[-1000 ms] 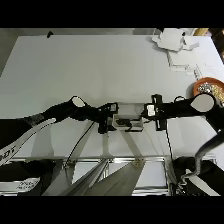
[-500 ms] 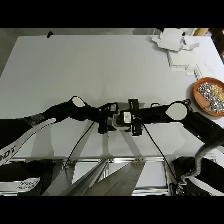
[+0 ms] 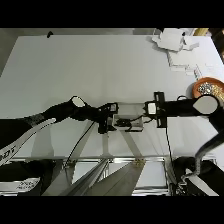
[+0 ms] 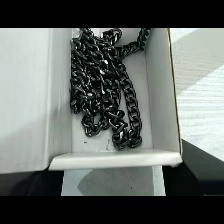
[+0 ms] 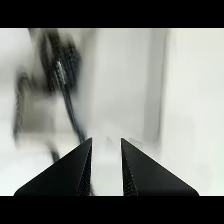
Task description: Fold the box and place the chain.
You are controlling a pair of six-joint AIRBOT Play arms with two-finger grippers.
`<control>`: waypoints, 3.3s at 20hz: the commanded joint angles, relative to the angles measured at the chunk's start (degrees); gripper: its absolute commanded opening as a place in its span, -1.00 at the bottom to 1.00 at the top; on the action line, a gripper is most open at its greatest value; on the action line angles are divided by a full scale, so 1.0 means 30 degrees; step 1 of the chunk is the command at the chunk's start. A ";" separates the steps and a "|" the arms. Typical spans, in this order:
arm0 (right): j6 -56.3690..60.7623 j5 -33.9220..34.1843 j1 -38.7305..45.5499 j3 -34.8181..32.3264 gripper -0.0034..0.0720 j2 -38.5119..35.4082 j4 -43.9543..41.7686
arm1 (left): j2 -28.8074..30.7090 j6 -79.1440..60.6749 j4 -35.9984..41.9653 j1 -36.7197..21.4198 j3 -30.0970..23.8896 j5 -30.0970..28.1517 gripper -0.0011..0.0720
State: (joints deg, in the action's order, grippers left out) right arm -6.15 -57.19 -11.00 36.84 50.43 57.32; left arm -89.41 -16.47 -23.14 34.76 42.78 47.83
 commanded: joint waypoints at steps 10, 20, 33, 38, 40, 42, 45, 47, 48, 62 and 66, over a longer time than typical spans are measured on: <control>-0.2127 0.0794 0.1661 0.0000 -0.38 0.6863 0.1224 | 0.0015 0.0000 -0.0007 -0.0007 -0.0007 -0.0007 0.05; -0.2127 0.1392 0.1268 0.0000 -0.85 0.7766 0.0138 | 0.0007 0.0000 0.0000 -0.0007 -0.0007 -0.0007 0.05; -0.0488 -0.0576 -0.2863 0.0000 -0.86 -0.0270 -0.5741 | 0.0007 0.0000 0.0000 -0.0007 -0.0007 -0.0007 0.05; -0.0605 0.6003 -0.7497 0.0000 -0.86 0.1515 -0.7257 | 0.0015 0.0000 0.0000 -0.0007 -0.0007 -0.0007 0.05; -0.0605 0.6426 -0.8000 0.0000 -0.86 0.2710 -0.7169 | 0.0015 0.0000 0.0000 -0.0007 -0.0007 -0.0007 0.05; -0.0503 0.6353 -0.7985 0.0007 -0.64 0.3628 -0.6353 | 0.0007 0.0000 0.0000 -0.0007 -0.0007 -0.0007 0.05; -0.0284 0.5122 -0.7242 0.0022 -0.37 0.3045 -0.3869 | 0.0015 0.0000 0.0000 -0.0007 -0.0007 0.0000 0.05; -0.0291 0.3453 -0.5654 0.0022 -0.38 0.1836 -0.2776 | 0.0015 0.0000 0.0000 -0.0007 -0.0007 -0.0007 0.05; -0.0291 0.2550 -0.4612 0.0022 -0.38 0.1231 -0.2331 | 0.0015 0.0000 0.0000 -0.0007 -0.0007 -0.0007 0.05; -0.3810 0.1953 0.2543 0.0000 -0.38 0.5792 0.1042 | 0.0015 0.0000 -0.0007 -0.0007 -0.0007 0.0000 0.05; -0.4218 0.2958 0.2535 0.0000 -0.38 0.7162 0.0903 | 0.0015 0.0000 0.0000 -0.0007 -0.0007 -0.0007 0.05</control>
State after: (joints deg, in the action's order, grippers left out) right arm -17.34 -50.63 -3.60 36.86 68.79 60.05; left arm -89.41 -16.47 -23.14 34.76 42.78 47.83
